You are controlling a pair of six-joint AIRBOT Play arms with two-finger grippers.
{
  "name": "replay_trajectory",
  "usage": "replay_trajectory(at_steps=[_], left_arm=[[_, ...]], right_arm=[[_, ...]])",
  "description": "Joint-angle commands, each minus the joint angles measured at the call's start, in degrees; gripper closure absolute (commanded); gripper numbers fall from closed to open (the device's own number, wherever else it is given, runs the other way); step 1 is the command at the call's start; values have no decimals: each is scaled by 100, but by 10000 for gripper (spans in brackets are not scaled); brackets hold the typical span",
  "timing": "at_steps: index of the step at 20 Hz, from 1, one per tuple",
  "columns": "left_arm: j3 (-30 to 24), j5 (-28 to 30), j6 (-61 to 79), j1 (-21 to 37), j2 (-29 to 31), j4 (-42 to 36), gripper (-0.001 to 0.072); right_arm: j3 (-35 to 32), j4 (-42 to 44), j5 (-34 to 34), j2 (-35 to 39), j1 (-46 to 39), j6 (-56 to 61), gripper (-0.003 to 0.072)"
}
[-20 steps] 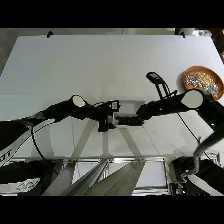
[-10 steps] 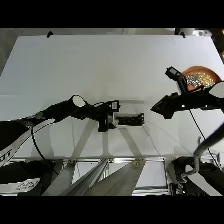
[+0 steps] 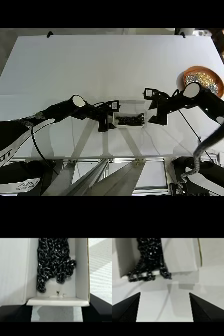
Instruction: Fold the box and place the chain.
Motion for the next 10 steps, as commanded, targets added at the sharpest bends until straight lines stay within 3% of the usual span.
replay_trajectory(at_steps=[1, 6, 10], left_arm=[[0, 0, 2, 0, 4, 0, 313], [0, 0, 0, 0, 4, 2, 313], [0, 0, 0, 0, 4, 0, 313]], right_arm=[[-2, 87, -511, -142, 157, -640, 30], [-17, 140, -11, -273, 195, -708, 97], [-17, 168, 79, -273, 391, -706, 97]])
